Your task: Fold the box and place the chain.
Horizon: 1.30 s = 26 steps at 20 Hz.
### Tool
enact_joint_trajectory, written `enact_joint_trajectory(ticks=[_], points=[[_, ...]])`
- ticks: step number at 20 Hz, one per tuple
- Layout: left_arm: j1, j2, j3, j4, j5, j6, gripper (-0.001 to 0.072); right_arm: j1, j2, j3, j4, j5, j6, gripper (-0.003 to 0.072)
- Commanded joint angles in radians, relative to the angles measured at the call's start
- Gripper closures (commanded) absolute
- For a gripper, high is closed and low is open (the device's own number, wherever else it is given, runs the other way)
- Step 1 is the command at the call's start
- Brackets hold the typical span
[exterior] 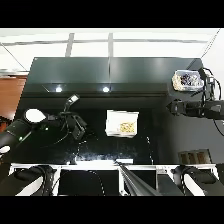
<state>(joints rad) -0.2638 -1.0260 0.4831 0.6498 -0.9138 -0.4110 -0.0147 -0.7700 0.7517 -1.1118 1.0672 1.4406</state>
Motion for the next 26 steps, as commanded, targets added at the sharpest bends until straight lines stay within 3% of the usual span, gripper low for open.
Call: enact_joint_trajectory(ticks=[1,5,12,26], points=[[-0.076,-0.041,-0.01,-0.109,0.111,0.537,-0.0001,0.0,0.0,0.0,-0.001,0.004,0.003,0.03],[-0.172,-0.13,0.049,-0.163,0.138,0.753,0.0,0.0,0.0,0.0,0.0,0.004,0.003,0.03],[-0.166,-0.37,0.217,-0.17,0.039,0.752,0.0001,0.0,0.0,0.0,0.0,0.006,0.003,0.03],[-0.199,-0.379,0.241,-0.094,0.04,0.641,0.0002,0.0,0.0,0.0,0.0,0.013,0.003,0.03]])
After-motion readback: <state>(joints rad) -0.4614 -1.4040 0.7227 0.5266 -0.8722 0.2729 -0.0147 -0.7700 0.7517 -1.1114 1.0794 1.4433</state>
